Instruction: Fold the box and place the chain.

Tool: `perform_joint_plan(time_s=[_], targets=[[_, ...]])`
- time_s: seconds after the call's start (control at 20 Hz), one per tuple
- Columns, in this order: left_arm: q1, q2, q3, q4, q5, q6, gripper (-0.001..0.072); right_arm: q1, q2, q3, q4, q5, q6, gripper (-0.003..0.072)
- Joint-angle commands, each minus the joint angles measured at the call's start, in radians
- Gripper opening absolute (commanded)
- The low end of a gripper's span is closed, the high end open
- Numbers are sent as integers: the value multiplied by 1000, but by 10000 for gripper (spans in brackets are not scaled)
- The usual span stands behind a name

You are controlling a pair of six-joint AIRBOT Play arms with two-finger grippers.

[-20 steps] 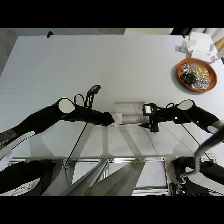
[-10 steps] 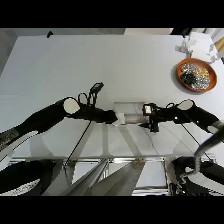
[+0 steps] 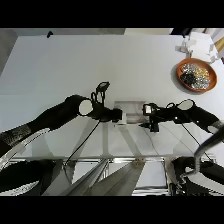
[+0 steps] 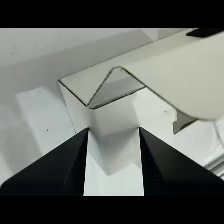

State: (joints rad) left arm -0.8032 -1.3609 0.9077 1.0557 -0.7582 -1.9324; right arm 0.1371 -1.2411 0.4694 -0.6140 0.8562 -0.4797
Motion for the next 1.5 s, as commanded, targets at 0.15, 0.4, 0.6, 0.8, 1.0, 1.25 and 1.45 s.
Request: perform_joint_plan(time_s=[0.15,0.4,0.6,0.8,1.0,1.25,1.45], targets=[[-47,-35,104,216,-121,-285,350,1,1,0,0,0,0,412],[-71,-98,193,275,-227,-347,350,1,1,0,0,0,0,412],[-78,-127,198,290,-249,-396,350,1,1,0,0,0,0,412],[-84,-143,198,298,-248,-430,349,1,1,0,0,0,0,412],[-90,-158,205,299,-251,-477,349,1,1,0,0,0,0,412],[-83,-273,412,310,-469,-477,349,1,1,0,0,0,0,412],[-99,-326,461,314,-481,-510,345,1,1,0,0,0,0,412]])
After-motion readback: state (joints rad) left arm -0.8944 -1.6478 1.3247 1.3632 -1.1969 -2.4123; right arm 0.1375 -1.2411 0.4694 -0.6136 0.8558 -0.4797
